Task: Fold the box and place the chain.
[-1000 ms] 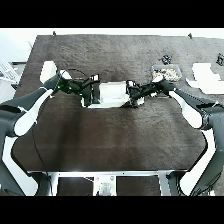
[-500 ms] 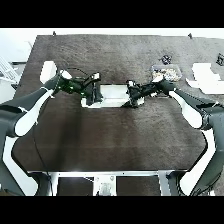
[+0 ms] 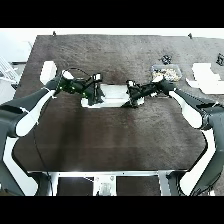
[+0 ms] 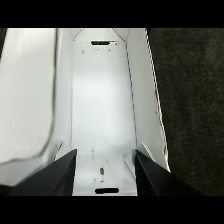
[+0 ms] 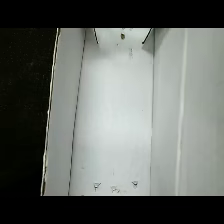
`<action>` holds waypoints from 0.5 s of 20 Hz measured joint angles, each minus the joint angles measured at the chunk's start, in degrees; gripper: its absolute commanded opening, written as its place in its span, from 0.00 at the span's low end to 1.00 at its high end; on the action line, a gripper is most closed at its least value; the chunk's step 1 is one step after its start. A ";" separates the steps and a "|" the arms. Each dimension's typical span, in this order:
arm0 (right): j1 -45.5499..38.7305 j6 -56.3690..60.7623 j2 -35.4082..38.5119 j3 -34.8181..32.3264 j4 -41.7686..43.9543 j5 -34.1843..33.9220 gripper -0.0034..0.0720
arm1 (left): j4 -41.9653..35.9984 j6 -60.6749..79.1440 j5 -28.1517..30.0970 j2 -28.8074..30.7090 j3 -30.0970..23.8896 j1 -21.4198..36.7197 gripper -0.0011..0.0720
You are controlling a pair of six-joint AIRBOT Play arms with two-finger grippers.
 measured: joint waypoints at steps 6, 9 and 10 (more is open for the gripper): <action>0.04 0.00 0.00 0.00 0.00 0.04 0.82 | -0.13 -0.04 -0.94 0.00 0.00 -0.02 0.84; 0.04 -0.02 0.00 0.00 -0.02 0.07 0.82 | -0.11 -0.22 -1.05 0.00 0.00 -0.02 0.84; 0.04 -0.02 0.00 0.00 -0.02 0.07 0.82 | -0.11 -0.24 -1.09 0.00 0.00 -0.02 0.84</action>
